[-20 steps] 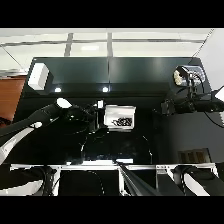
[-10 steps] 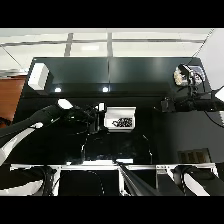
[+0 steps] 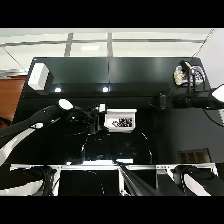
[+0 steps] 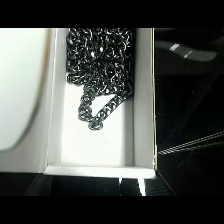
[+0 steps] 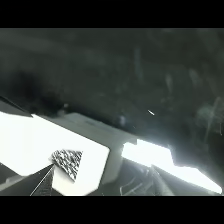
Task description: Fold the box and place the chain.
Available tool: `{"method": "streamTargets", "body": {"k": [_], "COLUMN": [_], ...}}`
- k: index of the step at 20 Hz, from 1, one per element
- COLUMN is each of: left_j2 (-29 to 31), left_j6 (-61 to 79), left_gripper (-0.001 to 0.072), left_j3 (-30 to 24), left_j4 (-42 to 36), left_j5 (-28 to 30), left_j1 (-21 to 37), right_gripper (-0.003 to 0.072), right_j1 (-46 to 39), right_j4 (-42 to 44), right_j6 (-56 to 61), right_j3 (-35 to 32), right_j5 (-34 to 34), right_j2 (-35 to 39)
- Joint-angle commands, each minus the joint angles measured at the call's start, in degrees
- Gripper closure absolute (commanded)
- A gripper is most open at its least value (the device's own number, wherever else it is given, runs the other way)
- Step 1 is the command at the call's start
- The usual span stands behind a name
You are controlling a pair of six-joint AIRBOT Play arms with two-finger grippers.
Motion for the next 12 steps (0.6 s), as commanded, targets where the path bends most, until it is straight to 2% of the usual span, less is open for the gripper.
{"method": "streamTargets", "body": {"k": [1, 3, 6, 12], "left_j2": [-0.02, -0.02, -0.02, -0.02], "left_j6": [-0.02, -0.15, -0.94, -2.21], "left_gripper": [0.0346, 0.0346, 0.0346, 0.0346], "left_j3": [0.02, 0.02, 0.02, 0.02], "left_j4": [0.22, 0.17, 0.17, 0.17], "left_j5": [0.02, -0.02, -0.07, -0.04], "left_j1": [-0.02, -0.02, -0.02, -0.02], "right_gripper": [-0.0022, -0.0021, -0.0021, -0.0021], "right_j1": [5.16, 9.16, 13.4, 14.03], "right_j4": [0.42, 0.42, 0.35, 0.37], "right_j6": [-0.76, -3.45, -13.27, -30.53], "right_j3": [0.02, 0.02, 0.02, 1.9], "right_j5": [-7.69, -9.35, -7.5, -0.85], "right_j2": [-3.69, -6.8, -9.31, -9.25]}}
